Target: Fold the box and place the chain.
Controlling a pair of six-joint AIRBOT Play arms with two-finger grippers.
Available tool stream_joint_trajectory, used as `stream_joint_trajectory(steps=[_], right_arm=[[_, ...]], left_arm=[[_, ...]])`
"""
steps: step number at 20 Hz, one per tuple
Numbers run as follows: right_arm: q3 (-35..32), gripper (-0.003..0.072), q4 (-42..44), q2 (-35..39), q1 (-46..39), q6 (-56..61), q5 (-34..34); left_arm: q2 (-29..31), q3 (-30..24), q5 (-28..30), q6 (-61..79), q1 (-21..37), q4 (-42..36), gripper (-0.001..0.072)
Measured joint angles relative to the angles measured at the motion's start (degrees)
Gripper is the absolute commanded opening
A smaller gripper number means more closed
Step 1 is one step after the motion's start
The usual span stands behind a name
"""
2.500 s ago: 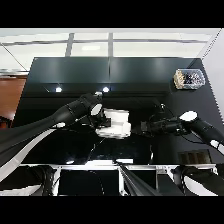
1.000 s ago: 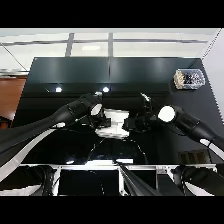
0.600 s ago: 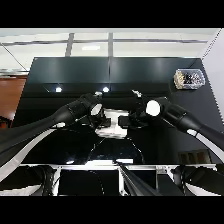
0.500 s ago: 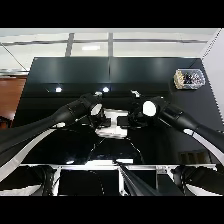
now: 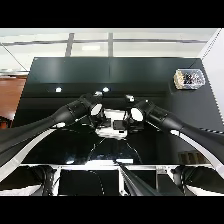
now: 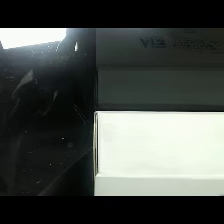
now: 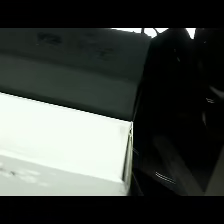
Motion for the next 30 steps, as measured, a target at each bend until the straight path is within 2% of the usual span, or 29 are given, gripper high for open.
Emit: stream_joint_trajectory(steps=[6,7,8,10,11,12,14,18,20,24,25,26,27,30], right_arm=[[1.36,0.0343,-4.07,-1.33,0.87,4.57,2.36],[1.55,0.0262,-4.13,-1.38,0.94,4.9,2.29],[1.79,0.0253,-4.13,-1.44,0.96,5.22,2.12],[2.19,0.0181,-4.28,-1.51,1.01,5.4,1.81],[2.32,0.0179,-4.39,-1.57,1.01,5.62,1.84],[2.4,0.0091,-4.33,-1.62,1.01,5.62,1.81],[2.51,0.0014,-4.0,-1.7,1.01,6.16,2.1],[2.6,0.0019,-2.93,-1.79,1.05,6.23,2.16],[2.71,0.0215,-1.57,-1.79,1.05,5.92,2.21],[2.84,0.0211,-0.37,-1.77,1.05,5.77,2.38],[2.86,0.0178,-0.2,-1.77,1.05,5.77,2.51],[2.86,0.0049,-0.13,-1.77,1.05,5.77,2.62],[2.86,0.0014,-0.17,-1.77,1.05,5.75,2.97],[2.86,0.0014,-0.13,-1.79,1.05,5.99,3.02]], left_arm=[[0.0,0.0,0.04,-0.02,0.0,0.0,0.0027],[0.0,0.0,0.07,-0.02,0.0,0.0,0.0027],[0.0,0.0,0.04,0.0,0.0,0.0,0.0027],[0.0,0.0,0.02,-0.02,0.0,0.04,0.0027],[0.0,0.0,0.02,-0.02,0.0,0.02,0.0027],[0.0,0.0,-0.04,-0.02,0.0,0.04,0.0027],[0.02,0.0,-0.39,-0.09,0.0,0.04,0.0027],[0.04,0.0,-0.55,-0.11,0.0,0.04,0.0027],[0.02,0.0,-0.31,0.37,0.0,0.39,0.0027],[0.0,0.0,-0.2,0.17,0.0,0.22,0.0027],[0.0,0.0,-0.2,0.13,0.0,0.2,0.0027],[0.0,0.0,-0.2,0.09,0.0,0.17,0.0027],[0.0,0.0,-0.44,0.09,0.0,0.22,0.0027],[0.02,0.0,-0.68,-0.04,0.0,0.09,0.0027]])
